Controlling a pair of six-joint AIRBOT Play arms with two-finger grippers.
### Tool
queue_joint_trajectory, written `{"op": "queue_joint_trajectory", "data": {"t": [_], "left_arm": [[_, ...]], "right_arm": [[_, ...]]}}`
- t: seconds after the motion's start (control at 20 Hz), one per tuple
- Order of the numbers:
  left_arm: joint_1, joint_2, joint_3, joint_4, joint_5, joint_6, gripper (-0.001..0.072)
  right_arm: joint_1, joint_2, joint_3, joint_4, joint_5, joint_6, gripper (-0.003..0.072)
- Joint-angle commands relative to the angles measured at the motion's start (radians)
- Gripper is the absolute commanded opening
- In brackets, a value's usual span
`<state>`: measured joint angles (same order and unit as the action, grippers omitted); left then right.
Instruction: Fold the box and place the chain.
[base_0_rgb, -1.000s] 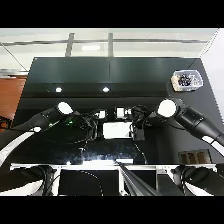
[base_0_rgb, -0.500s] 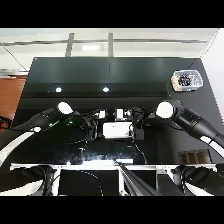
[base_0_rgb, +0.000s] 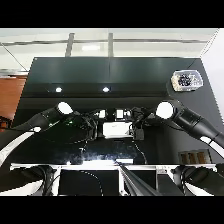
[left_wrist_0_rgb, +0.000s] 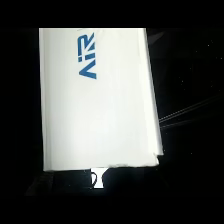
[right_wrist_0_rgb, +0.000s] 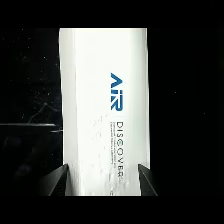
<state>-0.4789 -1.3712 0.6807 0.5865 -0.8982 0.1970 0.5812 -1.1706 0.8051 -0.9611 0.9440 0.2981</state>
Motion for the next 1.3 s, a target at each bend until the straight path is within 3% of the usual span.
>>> {"op": "queue_joint_trajectory", "data": {"t": [0.0, 0.95, 1.25], "left_arm": [[0.000, -0.001, 0.000, 0.000, 0.000, 0.002, 0.0490], [0.000, -0.001, 0.000, 0.000, -0.003, 0.002, 0.0490], [0.000, -0.001, 0.000, 0.001, -0.003, 0.002, 0.0490]], "right_arm": [[0.001, 0.000, 0.000, 0.004, 0.004, 0.001, 0.0478], [0.000, 0.032, 0.001, 0.024, -0.064, 0.023, 0.0478], [0.000, 0.031, 0.001, 0.022, -0.026, 0.023, 0.0478]]}}
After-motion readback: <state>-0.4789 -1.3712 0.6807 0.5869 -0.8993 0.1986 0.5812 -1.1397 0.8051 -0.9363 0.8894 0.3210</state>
